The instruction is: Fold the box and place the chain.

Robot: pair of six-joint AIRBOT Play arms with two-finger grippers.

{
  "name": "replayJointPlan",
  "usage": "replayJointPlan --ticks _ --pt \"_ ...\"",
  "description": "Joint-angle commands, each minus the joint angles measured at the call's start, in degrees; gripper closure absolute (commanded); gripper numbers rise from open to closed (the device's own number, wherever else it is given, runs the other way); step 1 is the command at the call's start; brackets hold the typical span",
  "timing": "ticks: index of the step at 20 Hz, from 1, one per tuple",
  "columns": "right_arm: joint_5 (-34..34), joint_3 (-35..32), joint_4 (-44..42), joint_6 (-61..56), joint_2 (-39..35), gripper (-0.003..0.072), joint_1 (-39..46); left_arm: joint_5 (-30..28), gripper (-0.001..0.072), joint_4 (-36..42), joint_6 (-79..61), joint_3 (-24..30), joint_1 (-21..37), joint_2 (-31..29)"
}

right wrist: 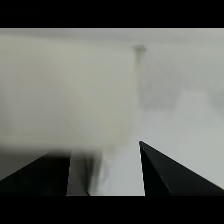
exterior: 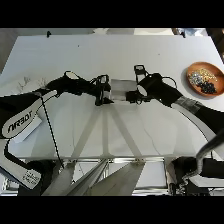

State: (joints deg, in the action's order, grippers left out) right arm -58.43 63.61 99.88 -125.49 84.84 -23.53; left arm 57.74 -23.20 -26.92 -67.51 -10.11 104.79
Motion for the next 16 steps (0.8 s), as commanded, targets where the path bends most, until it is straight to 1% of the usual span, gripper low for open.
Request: replayJointPlan --ticks 1,4,6,9,11,12,14,16 --pt "-3.82 0.07 0.35 2.38 -5.16 0.0219 1.46 -0.11 0.0690 0.02 -0.04 0.00 0.00 0.00" --pt "-6.29 0.07 0.96 8.13 -10.56 0.0219 4.68 -0.09 0.0690 0.02 -0.02 0.00 0.00 0.00" --pt "-6.95 0.07 3.23 11.47 -14.03 0.0219 8.28 -0.11 0.0690 0.02 -0.04 0.00 0.00 0.00" --pt "-4.28 0.07 7.08 19.74 -18.12 0.0219 16.61 -0.09 0.0690 0.02 -0.04 0.00 0.00 0.00" --pt "-3.19 0.07 7.26 27.08 -18.53 0.0219 23.63 -0.11 0.0690 0.02 -0.04 0.00 0.00 0.00" --pt "-1.92 0.07 7.23 28.63 -18.36 0.0219 27.54 -0.09 0.0690 0.02 -0.04 0.00 0.00 0.00" --pt "3.58 0.07 6.84 28.57 -17.77 0.0222 35.28 -0.09 0.0690 0.02 -0.04 -0.02 0.00 0.00" --pt "8.46 0.07 6.34 28.65 -15.54 0.0222 42.36 -0.09 0.0690 0.00 -0.04 0.00 0.00 0.00"
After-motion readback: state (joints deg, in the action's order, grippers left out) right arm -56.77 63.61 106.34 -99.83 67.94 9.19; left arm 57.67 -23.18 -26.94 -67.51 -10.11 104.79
